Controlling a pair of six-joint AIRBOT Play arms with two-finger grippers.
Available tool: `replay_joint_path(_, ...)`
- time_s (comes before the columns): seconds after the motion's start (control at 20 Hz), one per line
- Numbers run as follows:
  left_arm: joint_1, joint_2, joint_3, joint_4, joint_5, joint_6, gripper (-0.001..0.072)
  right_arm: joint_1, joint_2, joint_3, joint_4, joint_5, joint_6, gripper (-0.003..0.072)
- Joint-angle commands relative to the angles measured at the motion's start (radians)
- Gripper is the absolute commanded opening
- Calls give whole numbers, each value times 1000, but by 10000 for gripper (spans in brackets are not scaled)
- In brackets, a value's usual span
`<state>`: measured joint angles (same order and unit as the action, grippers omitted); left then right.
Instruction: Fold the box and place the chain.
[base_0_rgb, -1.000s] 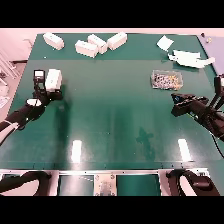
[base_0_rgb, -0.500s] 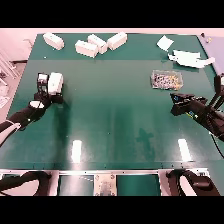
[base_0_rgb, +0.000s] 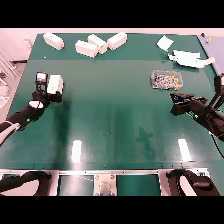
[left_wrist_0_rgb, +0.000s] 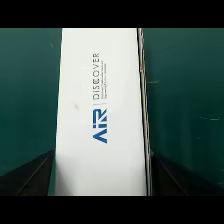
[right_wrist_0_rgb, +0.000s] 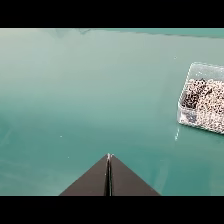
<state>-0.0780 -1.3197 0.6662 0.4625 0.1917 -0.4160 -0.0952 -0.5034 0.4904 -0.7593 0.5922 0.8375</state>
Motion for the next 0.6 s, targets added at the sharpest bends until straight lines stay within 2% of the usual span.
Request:
replay_joint_path(0.0, 1, 89, -1, 2, -39, 34, 720, 0, 7, 5, 0, -1, 0, 10)
replay_joint_path(0.2, 1, 258, -17, 1, -138, 32, 715, 0, 10, 8, 1, 0, 0, 10)
replay_joint_path(0.25, 1, 304, -32, 1, -158, 31, 576, 0, 14, 8, 1, 0, 0, 10)
replay_joint_path(0.3, 1, 359, -51, 2, -178, 31, 216, 0, 21, 9, 1, -1, 0, 9)
replay_joint_path(0.35, 1, 416, -71, 5, -205, 31, 32, 0, 29, 10, 1, -2, 0, 9)
replay_joint_path(0.55, 1, 610, -137, 18, -334, 32, 23, 0, 97, 9, 0, -24, 0, 8)
